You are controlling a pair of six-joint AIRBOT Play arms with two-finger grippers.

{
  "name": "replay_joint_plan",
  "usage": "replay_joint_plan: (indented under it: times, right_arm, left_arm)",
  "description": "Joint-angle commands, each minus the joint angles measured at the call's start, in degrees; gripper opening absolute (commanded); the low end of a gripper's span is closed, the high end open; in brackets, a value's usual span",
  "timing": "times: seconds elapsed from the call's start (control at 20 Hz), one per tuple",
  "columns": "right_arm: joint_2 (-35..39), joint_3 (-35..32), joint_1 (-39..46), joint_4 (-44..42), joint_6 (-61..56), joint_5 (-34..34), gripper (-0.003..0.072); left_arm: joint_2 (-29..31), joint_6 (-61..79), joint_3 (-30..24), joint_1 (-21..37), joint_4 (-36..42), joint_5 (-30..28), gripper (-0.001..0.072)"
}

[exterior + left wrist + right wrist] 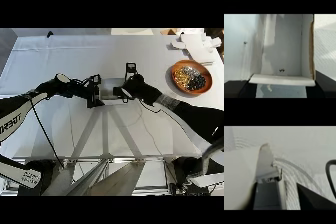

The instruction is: Fold the box and place the chain.

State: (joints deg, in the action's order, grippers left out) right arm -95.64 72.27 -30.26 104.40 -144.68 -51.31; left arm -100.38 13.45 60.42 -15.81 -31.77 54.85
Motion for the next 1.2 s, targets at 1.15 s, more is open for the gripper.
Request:
replay_joint_plan:
  times: [1.15]
  right_arm:
    - [20.5, 0.0, 39.1, -1.6, 33.9, -7.2, 0.0580]
  left_arm:
    - [0.0, 0.2, 0.0, 0.0, -0.2, 0.0, 0.0113]
